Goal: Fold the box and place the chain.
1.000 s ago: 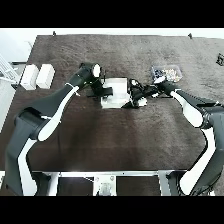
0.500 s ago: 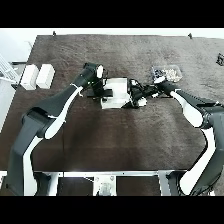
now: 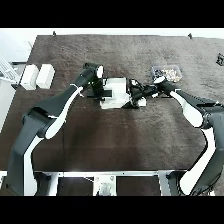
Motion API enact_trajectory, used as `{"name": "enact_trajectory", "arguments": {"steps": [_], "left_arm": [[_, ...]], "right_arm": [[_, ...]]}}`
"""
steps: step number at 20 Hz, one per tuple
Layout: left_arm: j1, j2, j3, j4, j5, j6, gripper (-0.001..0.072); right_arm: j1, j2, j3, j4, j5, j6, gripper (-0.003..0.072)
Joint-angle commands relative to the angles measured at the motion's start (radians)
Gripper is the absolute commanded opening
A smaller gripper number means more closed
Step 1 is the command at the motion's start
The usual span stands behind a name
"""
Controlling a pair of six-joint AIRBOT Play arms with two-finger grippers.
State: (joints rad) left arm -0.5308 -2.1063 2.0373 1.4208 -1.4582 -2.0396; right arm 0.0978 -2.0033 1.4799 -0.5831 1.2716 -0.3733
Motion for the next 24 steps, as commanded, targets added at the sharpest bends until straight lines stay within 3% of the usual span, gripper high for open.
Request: {"name": "enact_trajectory", "arguments": {"steps": [1, 3, 5, 15, 20, 24], "left_arm": [[0.000, -0.007, 0.000, 0.001, 0.011, 0.006, 0.0034], [0.000, -0.006, 0.002, 0.001, 0.011, 0.006, 0.0049], [0.000, -0.006, 0.002, 0.001, 0.010, 0.006, 0.0526], [0.003, 0.037, 0.014, -0.008, -0.008, 0.078, 0.0523], [0.031, 0.116, 0.016, -0.042, -0.093, 0.155, 0.0523], [0.083, 0.196, 0.012, -0.051, -0.192, 0.405, 0.0523]], "right_arm": [[0.000, 0.000, 0.000, -0.001, -0.003, -0.001, 0.0593], [0.000, 0.000, 0.000, -0.001, -0.003, -0.001, 0.0593], [0.000, 0.000, 0.000, -0.001, -0.003, -0.001, 0.0593], [0.000, 0.000, 0.000, -0.001, -0.003, -0.001, 0.0593], [0.000, 0.000, 0.000, -0.001, -0.003, -0.001, 0.0593], [0.000, 0.000, 0.000, -0.001, -0.003, -0.001, 0.0593]]}}
